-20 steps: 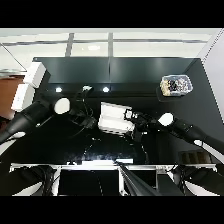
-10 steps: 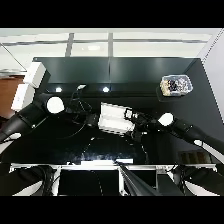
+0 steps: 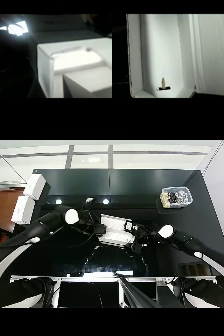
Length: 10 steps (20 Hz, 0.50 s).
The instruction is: Fold the box and place the chain.
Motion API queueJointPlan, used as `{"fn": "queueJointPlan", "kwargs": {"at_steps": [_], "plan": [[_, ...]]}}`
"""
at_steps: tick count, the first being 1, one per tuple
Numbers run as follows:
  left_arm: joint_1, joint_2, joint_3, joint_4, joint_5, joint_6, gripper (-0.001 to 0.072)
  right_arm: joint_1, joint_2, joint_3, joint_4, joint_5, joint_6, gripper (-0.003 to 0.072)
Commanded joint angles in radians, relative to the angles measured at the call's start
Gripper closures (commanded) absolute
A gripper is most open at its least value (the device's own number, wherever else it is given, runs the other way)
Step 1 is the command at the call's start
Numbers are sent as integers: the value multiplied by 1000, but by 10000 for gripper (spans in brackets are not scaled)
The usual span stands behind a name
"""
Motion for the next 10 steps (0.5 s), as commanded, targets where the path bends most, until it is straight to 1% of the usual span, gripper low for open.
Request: {"fn": "queueJointPlan", "kwargs": {"at_steps": [1,5,6,8,10], "plan": [[-38,-82,76,93,-55,-124,357,1,0,0,0,0,1,657],[-84,-172,159,219,-164,-161,360,1,0,0,0,0,1,656],[-98,-180,167,237,-172,-162,362,1,0,0,0,0,1,657],[-113,-180,167,251,-170,-177,463,1,0,0,0,0,1,657],[-116,-180,167,253,-170,-180,475,1,0,0,0,0,1,657]]}}
